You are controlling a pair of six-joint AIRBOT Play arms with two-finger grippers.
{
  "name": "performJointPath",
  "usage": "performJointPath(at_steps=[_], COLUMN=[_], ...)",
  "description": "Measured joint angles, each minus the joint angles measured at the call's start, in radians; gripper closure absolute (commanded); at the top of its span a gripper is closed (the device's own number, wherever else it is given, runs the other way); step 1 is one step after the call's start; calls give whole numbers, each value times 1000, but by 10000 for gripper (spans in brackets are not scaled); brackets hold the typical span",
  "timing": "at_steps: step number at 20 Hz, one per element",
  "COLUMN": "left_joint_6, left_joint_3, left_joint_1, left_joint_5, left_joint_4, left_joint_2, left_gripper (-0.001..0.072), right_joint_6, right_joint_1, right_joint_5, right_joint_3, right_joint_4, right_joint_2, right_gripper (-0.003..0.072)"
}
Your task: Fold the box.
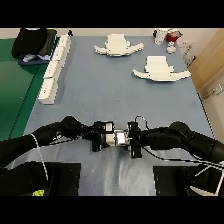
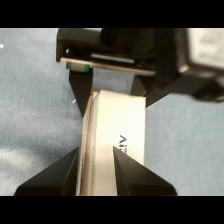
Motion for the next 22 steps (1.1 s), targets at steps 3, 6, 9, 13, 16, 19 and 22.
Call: performJointPath(at_steps=[3, 6, 9, 13, 16, 19, 22], left_joint_6=[0, 0, -1, -1, -1, -1, -2], left_joint_3=[0, 0, 0, 0, 0, 0, 0], left_joint_1=[0, 0, 0, 0, 0, 0, 0], left_joint_5=[0, 0, 0, 0, 0, 0, 0], left_joint_4=[0, 0, 0, 0, -1, -1, -1], left_joint_2=[0, 0, 0, 0, 0, 0, 0], left_gripper=[254, 254, 254, 254, 254, 254, 254], right_joint_6=[72, 192, 290, 447, 507, 534, 543], right_joint_1=[-3, -31, -60, -21, 21, 49, 67], right_joint_5=[14, 42, 126, 325, 437, 483, 509], right_joint_3=[2, -21, -101, -245, -301, -323, -332], right_joint_4=[2, 65, 167, 236, 253, 257, 258], right_joint_2=[59, 129, 206, 263, 240, 179, 129], right_gripper=[416, 632, 652, 657, 657, 657, 657])
